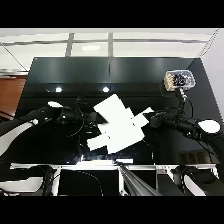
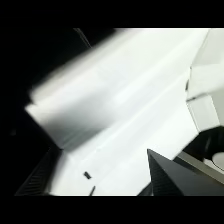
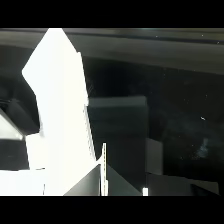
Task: Fold the box and place the chain.
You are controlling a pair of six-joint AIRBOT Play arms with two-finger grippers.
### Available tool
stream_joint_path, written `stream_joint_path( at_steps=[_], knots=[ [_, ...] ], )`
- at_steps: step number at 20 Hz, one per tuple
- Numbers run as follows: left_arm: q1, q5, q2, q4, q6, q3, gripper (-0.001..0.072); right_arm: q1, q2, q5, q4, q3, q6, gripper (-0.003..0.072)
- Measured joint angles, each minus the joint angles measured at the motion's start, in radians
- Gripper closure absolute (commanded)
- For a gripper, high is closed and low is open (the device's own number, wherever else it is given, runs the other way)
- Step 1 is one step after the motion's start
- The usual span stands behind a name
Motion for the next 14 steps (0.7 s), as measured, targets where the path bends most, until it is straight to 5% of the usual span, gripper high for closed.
stream_joint_path(
  at_steps=[6, 14],
  knots=[
    [-0.011, -0.126, -0.076, -0.111, 0.222, 0.018, 0.0027, 0.0, 0.0, 0.002, 0.0, 0.0, 0.0, 0.0671],
    [-0.01, -0.266, -0.182, -0.062, 0.321, 0.105, 0.0118, 0.0, 0.0, 0.019, -0.002, 0.0, 0.001, 0.0671]
  ],
)
